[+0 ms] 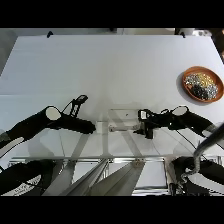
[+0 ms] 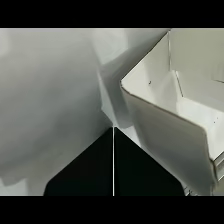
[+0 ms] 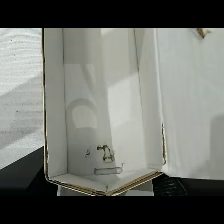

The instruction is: Fold the box and place the chain.

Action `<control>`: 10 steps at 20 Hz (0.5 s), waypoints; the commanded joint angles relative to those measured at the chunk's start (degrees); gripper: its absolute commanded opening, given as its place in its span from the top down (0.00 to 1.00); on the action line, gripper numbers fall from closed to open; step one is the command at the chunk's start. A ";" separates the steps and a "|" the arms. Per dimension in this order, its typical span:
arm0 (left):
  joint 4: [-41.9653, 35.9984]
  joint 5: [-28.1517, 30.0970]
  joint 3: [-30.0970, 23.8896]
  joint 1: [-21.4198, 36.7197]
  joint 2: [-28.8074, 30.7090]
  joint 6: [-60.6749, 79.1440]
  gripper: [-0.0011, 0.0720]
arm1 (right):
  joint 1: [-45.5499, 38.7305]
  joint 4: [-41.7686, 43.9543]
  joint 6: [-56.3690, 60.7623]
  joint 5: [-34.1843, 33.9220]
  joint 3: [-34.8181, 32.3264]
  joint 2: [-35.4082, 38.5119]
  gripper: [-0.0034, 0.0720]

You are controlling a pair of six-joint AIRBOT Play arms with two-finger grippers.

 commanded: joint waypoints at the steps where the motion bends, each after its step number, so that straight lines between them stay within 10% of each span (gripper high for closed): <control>1: -4.31 2.32 -0.02 -1.68 -1.44 1.84 0.97 | 0.02 0.02 0.00 0.02 0.07 0.00 0.41; 10: -11.89 5.03 0.13 -5.01 0.39 7.91 0.97 | 0.02 0.02 0.00 0.02 0.07 0.00 0.41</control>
